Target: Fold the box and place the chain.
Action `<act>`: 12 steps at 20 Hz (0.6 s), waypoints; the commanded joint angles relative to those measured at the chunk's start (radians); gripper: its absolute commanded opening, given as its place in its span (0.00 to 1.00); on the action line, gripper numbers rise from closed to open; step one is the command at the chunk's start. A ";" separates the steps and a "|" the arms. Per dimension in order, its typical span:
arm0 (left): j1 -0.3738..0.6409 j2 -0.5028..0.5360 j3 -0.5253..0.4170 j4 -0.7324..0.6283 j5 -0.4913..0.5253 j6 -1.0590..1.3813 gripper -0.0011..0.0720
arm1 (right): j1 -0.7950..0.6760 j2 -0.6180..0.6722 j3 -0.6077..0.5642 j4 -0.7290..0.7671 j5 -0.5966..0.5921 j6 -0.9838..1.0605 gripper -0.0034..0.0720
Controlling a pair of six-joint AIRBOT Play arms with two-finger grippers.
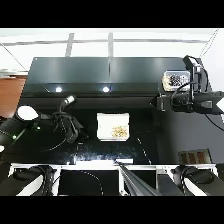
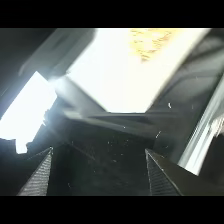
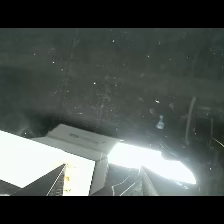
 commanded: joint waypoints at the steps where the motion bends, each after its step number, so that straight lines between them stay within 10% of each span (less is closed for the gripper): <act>1: -0.010 -0.030 -0.087 -0.149 0.080 0.697 0.98 | 0.000 0.001 0.000 0.000 -0.002 0.019 0.76; 12: -0.166 -0.257 0.008 -0.245 0.182 0.755 0.98 | 0.001 0.000 0.000 0.027 -0.003 0.039 0.76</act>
